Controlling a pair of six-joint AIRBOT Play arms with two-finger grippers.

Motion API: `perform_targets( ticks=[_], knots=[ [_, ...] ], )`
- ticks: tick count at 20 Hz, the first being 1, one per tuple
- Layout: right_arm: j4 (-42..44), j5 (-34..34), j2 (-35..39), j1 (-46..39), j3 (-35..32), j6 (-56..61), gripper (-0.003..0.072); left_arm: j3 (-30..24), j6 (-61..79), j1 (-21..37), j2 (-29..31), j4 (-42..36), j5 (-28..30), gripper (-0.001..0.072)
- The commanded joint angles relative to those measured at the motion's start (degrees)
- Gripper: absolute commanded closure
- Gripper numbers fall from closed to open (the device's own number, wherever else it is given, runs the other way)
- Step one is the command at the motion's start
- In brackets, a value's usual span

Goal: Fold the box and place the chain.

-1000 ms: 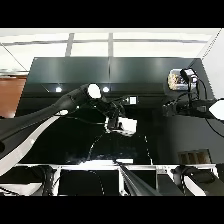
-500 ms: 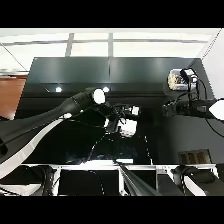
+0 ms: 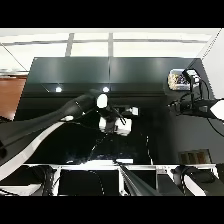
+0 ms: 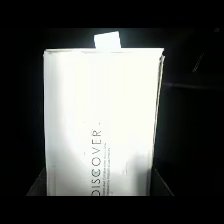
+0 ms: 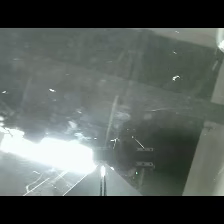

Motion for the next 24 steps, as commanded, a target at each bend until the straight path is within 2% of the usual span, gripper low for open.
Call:
perform_targets(
  ticks=[1,5,8,11,13,16,20,22,24],
  knots=[
    [-0.79,0.13,0.00,-1.14,-0.02,0.85,0.0669,0.07,-11.50,5.81,4.31,8.94,-0.37,0.0359],
    [-0.57,1.79,0.00,-1.14,-0.02,0.85,0.0669,1.03,-23.93,20.33,7.61,18.93,-1.03,0.0359],
    [0.09,4.68,0.00,-1.14,-0.02,0.83,0.0669,3.67,-28.59,33.81,6.25,19.32,-0.33,0.0358],
    [1.33,6.47,0.00,-1.07,-0.02,0.81,0.0669,10.16,-39.41,46.73,0.83,19.30,-0.17,0.0358],
    [2.23,7.13,0.00,-1.07,-0.02,0.85,0.0669,15.58,-41.83,52.02,-4.46,19.43,-0.98,0.0358],
    [5.18,7.34,0.00,-1.07,-0.02,0.83,0.0669,27.85,-45.48,56.26,-13.68,19.02,-1.07,0.0357],
    [5.44,7.08,0.00,-1.07,-0.02,3.26,0.0669,45.07,-45.40,56.81,-26.21,19.30,-5.25,0.0357],
    [5.42,7.61,0.00,-1.07,0.00,6.03,0.0669,49.92,-45.35,56.50,-30.12,18.86,-6.16,0.0357],
    [5.40,7.45,0.00,-1.07,0.00,6.01,0.0669,49.11,-45.31,56.06,-30.69,19.41,-2.95,0.0341]
  ],
)
